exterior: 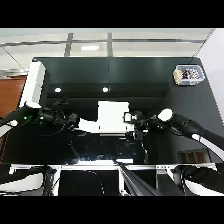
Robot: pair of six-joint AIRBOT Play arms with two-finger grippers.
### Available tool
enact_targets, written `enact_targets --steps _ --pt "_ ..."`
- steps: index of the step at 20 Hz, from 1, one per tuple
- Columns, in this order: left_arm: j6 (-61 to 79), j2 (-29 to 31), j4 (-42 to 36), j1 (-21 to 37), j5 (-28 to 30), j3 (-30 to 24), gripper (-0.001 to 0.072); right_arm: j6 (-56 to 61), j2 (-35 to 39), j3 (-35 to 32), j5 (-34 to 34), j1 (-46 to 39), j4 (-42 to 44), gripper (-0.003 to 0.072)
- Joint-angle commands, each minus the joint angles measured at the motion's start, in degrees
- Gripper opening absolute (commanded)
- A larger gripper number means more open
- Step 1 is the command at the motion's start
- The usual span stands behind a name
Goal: Fold the box and place the chain.
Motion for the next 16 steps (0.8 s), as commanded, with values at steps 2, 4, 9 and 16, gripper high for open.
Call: enact_targets --steps 2,4,9,16 --pt "3.96 -0.13 -1.66 -2.64 -0.98 1.66 0.0325 0.00 -0.02 0.04 0.00 0.04 0.00 0.0225" --pt "3.98 -0.15 -1.88 -3.19 -1.42 3.19 0.0708 0.00 -0.02 0.04 0.00 0.04 0.00 0.0225" --pt "1.88 -0.09 -3.43 -4.63 -1.88 6.91 0.0705 0.00 -0.02 0.04 -0.02 0.04 0.00 0.0225" --pt "-7.52 -0.09 -1.16 -15.32 -0.09 11.80 0.0598 0.00 -0.02 0.04 -0.02 0.04 0.02 0.0225"
